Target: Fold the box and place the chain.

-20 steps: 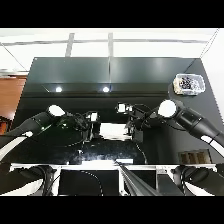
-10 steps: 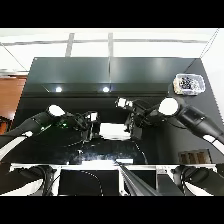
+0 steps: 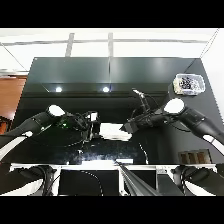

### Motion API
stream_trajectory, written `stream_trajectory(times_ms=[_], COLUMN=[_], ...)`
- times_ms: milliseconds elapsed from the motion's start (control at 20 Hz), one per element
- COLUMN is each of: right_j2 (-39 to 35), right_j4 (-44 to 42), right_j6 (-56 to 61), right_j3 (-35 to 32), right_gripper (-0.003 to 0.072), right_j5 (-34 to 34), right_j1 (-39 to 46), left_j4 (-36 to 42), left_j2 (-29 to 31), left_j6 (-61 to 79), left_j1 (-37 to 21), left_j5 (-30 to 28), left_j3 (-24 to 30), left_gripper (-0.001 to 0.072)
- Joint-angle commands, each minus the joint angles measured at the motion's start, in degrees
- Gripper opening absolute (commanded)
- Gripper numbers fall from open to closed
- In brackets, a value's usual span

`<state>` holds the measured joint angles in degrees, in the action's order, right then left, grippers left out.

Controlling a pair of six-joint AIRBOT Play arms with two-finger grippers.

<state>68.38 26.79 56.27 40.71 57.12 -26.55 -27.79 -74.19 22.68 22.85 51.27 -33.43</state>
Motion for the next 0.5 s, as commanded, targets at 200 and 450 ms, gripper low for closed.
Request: stream_trajectory(times_ms=[200, 450], right_j2=[9.0, 8.9], right_j4=[-4.1, -3.0], right_j6=[0.6, 0.5], right_j3=[-1.3, -1.0], right_gripper=[0.0002, 0.0003], right_j5=[-5.5, -5.3], right_j1=[-0.8, -0.6], left_j4=[0.0, 0.0], left_j2=[0.0, 0.0], left_j6=[0.0, 0.0], left_j1=[0.0, 0.0], left_j5=[0.0, 0.2], left_j3=[0.0, 0.0], left_gripper=[0.0488, 0.0488])
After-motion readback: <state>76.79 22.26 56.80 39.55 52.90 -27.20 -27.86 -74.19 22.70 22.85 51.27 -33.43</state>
